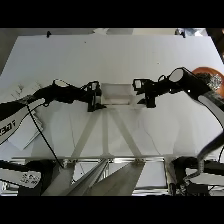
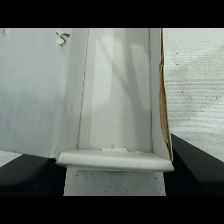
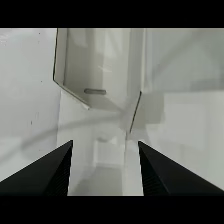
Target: Fold the box and place the chain.
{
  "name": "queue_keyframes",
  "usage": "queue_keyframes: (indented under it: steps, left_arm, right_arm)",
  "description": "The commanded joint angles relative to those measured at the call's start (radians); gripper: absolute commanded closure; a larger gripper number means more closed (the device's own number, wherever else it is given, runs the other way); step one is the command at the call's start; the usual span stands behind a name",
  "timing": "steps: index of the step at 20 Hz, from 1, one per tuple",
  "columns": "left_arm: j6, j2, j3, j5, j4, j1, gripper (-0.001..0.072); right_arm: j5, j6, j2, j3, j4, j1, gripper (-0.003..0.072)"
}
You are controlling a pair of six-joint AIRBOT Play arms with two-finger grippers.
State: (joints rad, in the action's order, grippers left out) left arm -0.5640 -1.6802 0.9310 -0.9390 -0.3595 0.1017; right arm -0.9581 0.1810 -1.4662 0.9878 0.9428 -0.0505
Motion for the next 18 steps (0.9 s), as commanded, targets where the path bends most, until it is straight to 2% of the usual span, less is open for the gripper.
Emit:
queue_keyframes:
  steps: [1, 4, 5, 7, 9, 16, 17, 18]
  left_arm:
    - [0.0, 0.0, 0.0, 0.0, 0.0, 0.0, 0.0366]
    - [0.0, 0.0, 0.0, 0.0, 0.0, 0.0, 0.0366]
    - [0.0, 0.0, 0.0, 0.0, 0.0, 0.0, 0.0366]
    - [0.0, 0.0, 0.0, 0.0, 0.0, 0.0, 0.0366]
    - [0.0, 0.0, 0.0, 0.0, 0.0, 0.0, 0.0366]
    - [0.0, 0.0, 0.0, 0.0, 0.0, 0.0, 0.0366]
    - [0.0, 0.0, 0.0, 0.0, 0.0, 0.0, 0.0366]
    - [0.0, 0.0, 0.0, 0.0, 0.0, 0.0, 0.0366]
  right_arm:
    - [0.042, 0.037, -0.026, 0.0, -0.022, -0.044, 0.0236]
    - [0.058, 0.037, -0.026, 0.0, -0.034, -0.056, 0.0241]
    - [0.057, 0.035, -0.026, 0.0, -0.029, -0.056, 0.0286]
    - [0.053, 0.033, -0.026, 0.0, -0.031, -0.056, 0.0304]
    - [0.028, 0.034, -0.026, 0.0, -0.031, -0.056, 0.0384]
    - [-0.036, 0.034, -0.026, 0.0, -0.032, -0.056, 0.0406]
    - [-0.028, 0.033, -0.026, 0.0, -0.039, -0.056, 0.0435]
    - [-0.021, 0.034, -0.026, 0.0, -0.044, -0.056, 0.0501]
